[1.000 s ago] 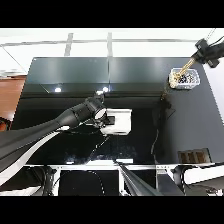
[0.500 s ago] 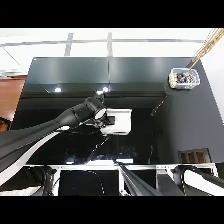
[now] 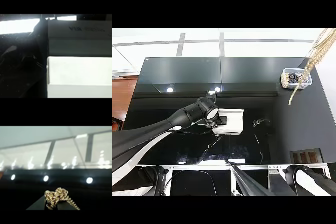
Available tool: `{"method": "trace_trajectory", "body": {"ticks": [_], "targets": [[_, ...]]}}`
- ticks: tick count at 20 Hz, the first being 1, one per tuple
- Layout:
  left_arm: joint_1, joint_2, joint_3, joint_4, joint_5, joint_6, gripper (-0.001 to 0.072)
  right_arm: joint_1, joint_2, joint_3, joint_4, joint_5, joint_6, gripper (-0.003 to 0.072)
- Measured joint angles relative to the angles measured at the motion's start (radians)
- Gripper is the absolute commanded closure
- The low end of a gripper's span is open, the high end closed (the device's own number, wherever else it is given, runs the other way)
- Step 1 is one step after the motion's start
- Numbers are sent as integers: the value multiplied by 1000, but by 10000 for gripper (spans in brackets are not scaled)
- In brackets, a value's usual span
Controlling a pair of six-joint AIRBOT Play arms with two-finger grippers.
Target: Fold the box and place the chain.
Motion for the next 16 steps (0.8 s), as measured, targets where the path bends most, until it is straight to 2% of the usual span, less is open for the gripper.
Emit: {"method": "trace_trajectory", "body": {"ticks": [3,9,16], "targets": [[0,0,0,0,0,0,680,49,19,-11,33,94,-26,673],[0,0,0,0,0,0,680,257,55,-69,51,222,-41,674],[0,0,0,0,0,0,680,445,61,-82,65,229,-21,675]]}}
